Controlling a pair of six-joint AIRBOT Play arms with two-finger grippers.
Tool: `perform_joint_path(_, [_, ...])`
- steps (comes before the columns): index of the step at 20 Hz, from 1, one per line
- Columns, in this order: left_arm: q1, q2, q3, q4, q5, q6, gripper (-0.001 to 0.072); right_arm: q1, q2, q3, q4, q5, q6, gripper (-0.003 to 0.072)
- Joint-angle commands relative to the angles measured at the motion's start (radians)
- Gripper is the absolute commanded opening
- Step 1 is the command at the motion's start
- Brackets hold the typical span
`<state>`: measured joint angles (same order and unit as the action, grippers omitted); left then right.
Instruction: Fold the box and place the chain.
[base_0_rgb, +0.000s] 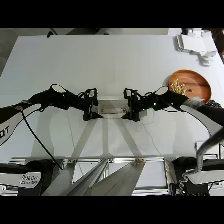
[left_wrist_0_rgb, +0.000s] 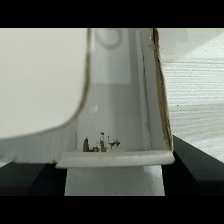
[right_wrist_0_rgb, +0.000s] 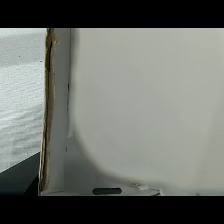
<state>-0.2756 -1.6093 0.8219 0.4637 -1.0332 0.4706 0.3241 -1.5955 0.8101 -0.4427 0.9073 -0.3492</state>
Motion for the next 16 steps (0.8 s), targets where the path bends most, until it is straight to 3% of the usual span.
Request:
perform_joint_path(1, [0.000,-0.001,0.001,0.001,0.001,0.000,0.0211,0.000,0.000,0.000,0.003,-0.003,0.001,0.0559])
perform_joint_path(4, [0.000,-0.001,0.001,0.001,0.001,0.000,0.0212,0.000,0.000,0.000,-0.004,0.010,0.001,0.0563])
perform_joint_path(5, [0.000,-0.001,0.001,0.001,0.001,0.000,0.0212,0.000,0.001,0.000,-0.006,0.010,0.002,0.0611])
perform_joint_path(6, [0.000,-0.001,0.001,0.001,0.001,0.000,0.0212,0.000,0.006,0.001,-0.017,0.009,0.006,0.0717])
perform_joint_path(7, [0.000,-0.001,0.001,0.001,0.001,0.000,0.0212,0.000,0.018,0.001,-0.045,0.011,0.016,0.0720])
perform_joint_path(12, [0.000,-0.001,0.001,0.001,0.001,0.000,0.0212,0.000,0.148,0.001,-0.401,-0.005,0.255,0.0717])
perform_joint_path(14, [0.000,-0.001,0.001,0.001,0.001,0.000,0.0212,0.000,0.214,0.001,-0.539,-0.001,0.408,0.0616])
perform_joint_path(16, [0.000,-0.001,0.001,0.001,0.001,0.000,0.0212,-0.003,0.282,0.001,-0.645,0.058,0.534,0.0381])
